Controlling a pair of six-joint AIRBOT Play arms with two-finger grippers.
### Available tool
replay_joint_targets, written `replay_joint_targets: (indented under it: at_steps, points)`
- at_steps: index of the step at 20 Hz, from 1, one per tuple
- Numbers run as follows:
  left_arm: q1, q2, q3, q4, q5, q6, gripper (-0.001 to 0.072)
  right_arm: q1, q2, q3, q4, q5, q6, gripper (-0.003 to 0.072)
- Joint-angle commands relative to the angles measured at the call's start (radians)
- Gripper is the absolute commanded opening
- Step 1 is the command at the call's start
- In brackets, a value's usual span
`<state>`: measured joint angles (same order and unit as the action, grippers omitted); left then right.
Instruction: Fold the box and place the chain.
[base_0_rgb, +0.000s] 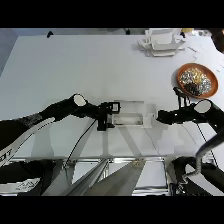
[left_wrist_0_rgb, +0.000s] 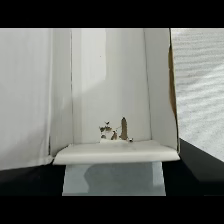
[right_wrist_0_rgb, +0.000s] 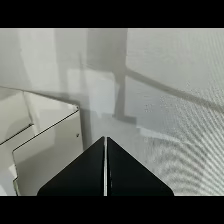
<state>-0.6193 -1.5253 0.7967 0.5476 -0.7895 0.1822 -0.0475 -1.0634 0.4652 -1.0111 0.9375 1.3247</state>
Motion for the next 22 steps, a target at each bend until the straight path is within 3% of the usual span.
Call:
replay_joint_targets:
  at_steps: [1, 12, 18, 22]
  points:
    - [0.001, 0.001, 0.000, 0.000, 0.000, 0.000, 0.0253, 0.002, -0.035, -0.012, 0.011, -0.002, -0.002, 0.0018]
    - [0.001, 0.001, 0.000, 0.000, 0.000, 0.000, 0.0253, 0.011, -0.033, -0.055, 0.181, -0.018, -0.127, 0.0017]
    - [0.001, 0.001, 0.000, 0.000, 0.000, 0.000, 0.0253, 0.011, 0.039, -0.055, 0.258, 0.008, -0.176, 0.0026]
    - [0.001, 0.001, 0.000, 0.000, 0.000, 0.000, 0.0253, 0.011, 0.075, -0.055, 0.354, 0.040, -0.231, 0.0203]
